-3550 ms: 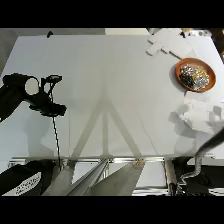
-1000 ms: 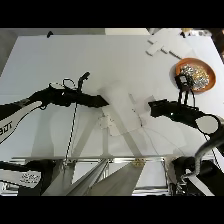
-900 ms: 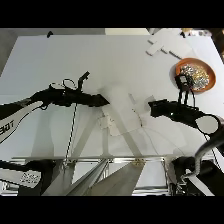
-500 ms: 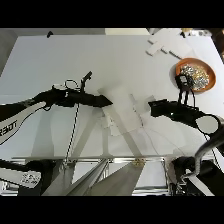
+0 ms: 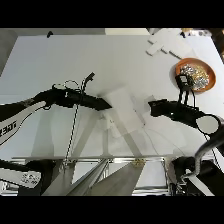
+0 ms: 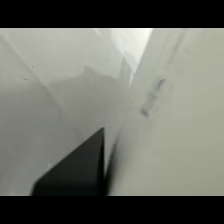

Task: Fold the box and place the chain.

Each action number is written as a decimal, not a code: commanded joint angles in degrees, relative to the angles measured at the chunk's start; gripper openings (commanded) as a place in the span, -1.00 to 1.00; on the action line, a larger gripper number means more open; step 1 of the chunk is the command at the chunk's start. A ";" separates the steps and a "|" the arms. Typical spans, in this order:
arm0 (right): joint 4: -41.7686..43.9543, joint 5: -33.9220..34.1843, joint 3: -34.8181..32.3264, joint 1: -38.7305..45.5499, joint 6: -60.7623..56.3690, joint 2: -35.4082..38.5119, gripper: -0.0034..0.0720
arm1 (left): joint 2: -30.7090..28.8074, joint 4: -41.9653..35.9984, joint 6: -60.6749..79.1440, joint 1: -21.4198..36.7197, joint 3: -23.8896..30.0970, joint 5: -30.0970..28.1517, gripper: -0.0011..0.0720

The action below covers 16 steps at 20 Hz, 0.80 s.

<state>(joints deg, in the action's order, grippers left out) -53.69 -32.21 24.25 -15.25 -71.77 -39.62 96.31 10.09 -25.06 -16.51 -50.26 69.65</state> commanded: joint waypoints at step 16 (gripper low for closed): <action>-2.10 -4.52 4.09 -0.02 0.00 18.21 -0.11 | -16.85 25.33 29.79 -4.44 -2.12 0.92 -0.96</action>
<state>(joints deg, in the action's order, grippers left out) -52.34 -34.26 27.62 -15.25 -71.77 -25.63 81.95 29.10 2.72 -18.72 -52.36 67.64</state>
